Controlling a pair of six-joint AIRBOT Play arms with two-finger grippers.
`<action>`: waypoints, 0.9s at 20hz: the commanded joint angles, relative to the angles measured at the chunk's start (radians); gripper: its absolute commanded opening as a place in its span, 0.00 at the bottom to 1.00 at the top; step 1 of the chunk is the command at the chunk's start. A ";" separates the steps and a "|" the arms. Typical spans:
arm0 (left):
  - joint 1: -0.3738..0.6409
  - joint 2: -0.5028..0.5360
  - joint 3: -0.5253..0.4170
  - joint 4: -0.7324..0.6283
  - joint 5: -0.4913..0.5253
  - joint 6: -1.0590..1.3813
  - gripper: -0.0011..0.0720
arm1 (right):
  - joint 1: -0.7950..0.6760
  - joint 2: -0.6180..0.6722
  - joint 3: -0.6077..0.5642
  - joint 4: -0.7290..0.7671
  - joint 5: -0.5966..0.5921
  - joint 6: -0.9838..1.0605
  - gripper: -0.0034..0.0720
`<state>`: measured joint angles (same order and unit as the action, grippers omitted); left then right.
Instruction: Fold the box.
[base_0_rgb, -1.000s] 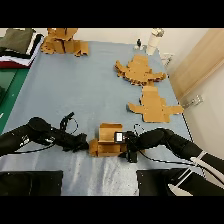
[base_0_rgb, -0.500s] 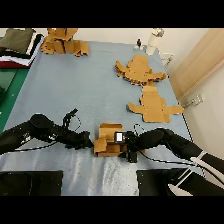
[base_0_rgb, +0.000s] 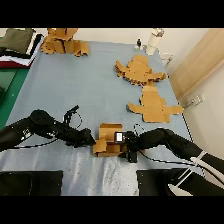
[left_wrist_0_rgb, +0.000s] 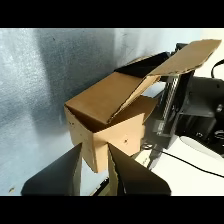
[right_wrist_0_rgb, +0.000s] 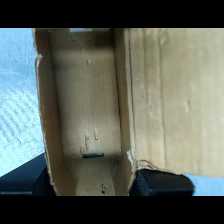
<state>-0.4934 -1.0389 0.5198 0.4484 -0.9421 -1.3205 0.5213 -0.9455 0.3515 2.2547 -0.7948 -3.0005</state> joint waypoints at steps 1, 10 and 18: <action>0.000 0.000 0.009 0.002 -0.012 -0.005 0.37 | 0.000 0.000 0.000 0.000 0.000 0.000 0.63; -0.113 -0.002 0.009 0.003 0.050 -0.042 0.69 | 0.000 0.000 0.000 0.000 0.000 0.000 0.63; -0.143 -0.002 0.009 0.022 0.182 -0.053 0.69 | 0.000 0.000 0.000 0.000 0.000 0.000 0.63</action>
<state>-0.6304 -1.0409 0.5285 0.4664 -0.8028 -1.3705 0.5209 -0.9455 0.3515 2.2547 -0.7948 -3.0009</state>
